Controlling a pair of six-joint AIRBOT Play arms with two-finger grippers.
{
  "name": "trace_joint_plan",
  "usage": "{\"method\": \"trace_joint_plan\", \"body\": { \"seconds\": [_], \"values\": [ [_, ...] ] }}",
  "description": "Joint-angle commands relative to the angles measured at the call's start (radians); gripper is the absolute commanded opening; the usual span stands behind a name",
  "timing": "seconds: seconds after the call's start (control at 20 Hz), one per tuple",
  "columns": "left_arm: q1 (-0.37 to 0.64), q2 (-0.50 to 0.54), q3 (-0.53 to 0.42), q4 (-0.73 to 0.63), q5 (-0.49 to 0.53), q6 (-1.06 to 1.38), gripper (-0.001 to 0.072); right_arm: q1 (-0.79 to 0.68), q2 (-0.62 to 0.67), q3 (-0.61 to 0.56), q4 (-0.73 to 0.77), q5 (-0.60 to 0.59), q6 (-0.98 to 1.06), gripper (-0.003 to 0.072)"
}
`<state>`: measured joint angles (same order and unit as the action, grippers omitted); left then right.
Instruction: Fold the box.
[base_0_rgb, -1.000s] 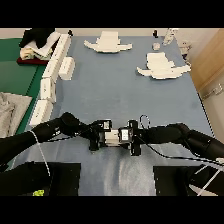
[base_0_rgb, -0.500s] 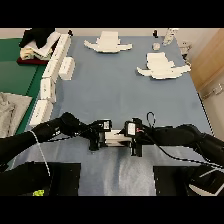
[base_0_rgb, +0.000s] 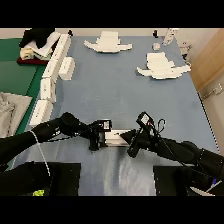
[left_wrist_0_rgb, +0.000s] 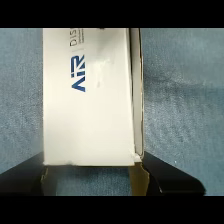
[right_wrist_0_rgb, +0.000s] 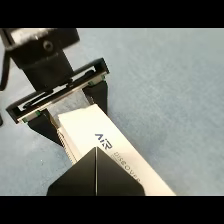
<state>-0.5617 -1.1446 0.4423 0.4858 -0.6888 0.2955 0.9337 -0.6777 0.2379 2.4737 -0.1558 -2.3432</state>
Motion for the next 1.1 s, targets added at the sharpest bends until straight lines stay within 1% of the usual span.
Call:
{"method": "trace_joint_plan", "body": {
  "seconds": [0.0, 0.05, 0.2, 0.4, 0.85, 1.05],
  "values": [
    [0.0, 0.001, 0.0, 0.0, 0.0, 0.0, 0.0507, 0.092, -0.015, -0.063, 0.009, 0.167, 0.041, 0.0004],
    [0.0, 0.001, 0.0, 0.0, 0.0, 0.0, 0.0507, 0.104, -0.036, -0.07, 0.008, 0.185, 0.04, 0.0004],
    [0.0, 0.001, 0.0, 0.0, 0.0, 0.0, 0.0507, 0.105, -0.09, -0.07, 0.002, 0.188, 0.041, 0.0004],
    [0.0, 0.001, 0.0, 0.0, 0.0, 0.0, 0.0507, 0.105, -0.101, -0.075, 0.002, 0.166, 0.043, 0.0004],
    [0.0, 0.001, 0.0, 0.0, 0.0, 0.0, 0.0507, 0.105, -0.113, -0.079, 0.002, 0.163, 0.067, 0.0004],
    [0.0, 0.001, 0.0, 0.0, 0.0, 0.0, 0.0507, 0.105, -0.113, -0.047, -0.01, 0.163, 0.066, 0.0004]
  ]
}}
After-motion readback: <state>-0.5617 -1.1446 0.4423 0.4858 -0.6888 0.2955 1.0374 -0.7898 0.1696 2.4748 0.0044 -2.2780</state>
